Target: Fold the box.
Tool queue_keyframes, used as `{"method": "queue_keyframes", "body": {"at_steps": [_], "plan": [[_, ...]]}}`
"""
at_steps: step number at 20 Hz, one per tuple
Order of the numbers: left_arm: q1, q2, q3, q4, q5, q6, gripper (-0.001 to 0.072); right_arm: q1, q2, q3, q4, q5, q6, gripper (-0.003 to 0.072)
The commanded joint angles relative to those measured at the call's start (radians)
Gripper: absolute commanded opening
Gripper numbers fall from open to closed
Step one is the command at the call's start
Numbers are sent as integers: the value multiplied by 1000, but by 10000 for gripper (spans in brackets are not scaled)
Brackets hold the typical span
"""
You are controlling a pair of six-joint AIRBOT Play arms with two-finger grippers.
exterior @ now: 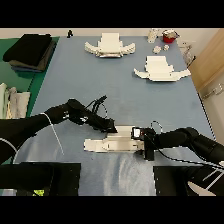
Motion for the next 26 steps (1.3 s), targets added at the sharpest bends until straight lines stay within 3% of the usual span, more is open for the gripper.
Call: {"method": "queue_keyframes", "body": {"at_steps": [1,6,11,14,19,23,25,26], "plan": [[2,-26,11,-36,-7,45,13,1,1,0,0,0,0,504],[3,39,74,-25,-55,141,12,1,1,0,0,-2,0,504],[3,294,69,160,-60,156,11,1,1,0,0,-2,0,505],[1,489,-11,260,-69,158,11,1,1,0,0,-2,0,504],[1,823,-238,388,-69,216,13,1,1,0,0,-2,0,504],[1,924,-310,470,-87,428,25,1,1,0,0,-2,0,504],[1,917,-310,499,-92,482,545,1,1,0,0,-2,0,504],[1,909,-310,501,-93,515,546,1,1,0,0,-2,0,505]]}}
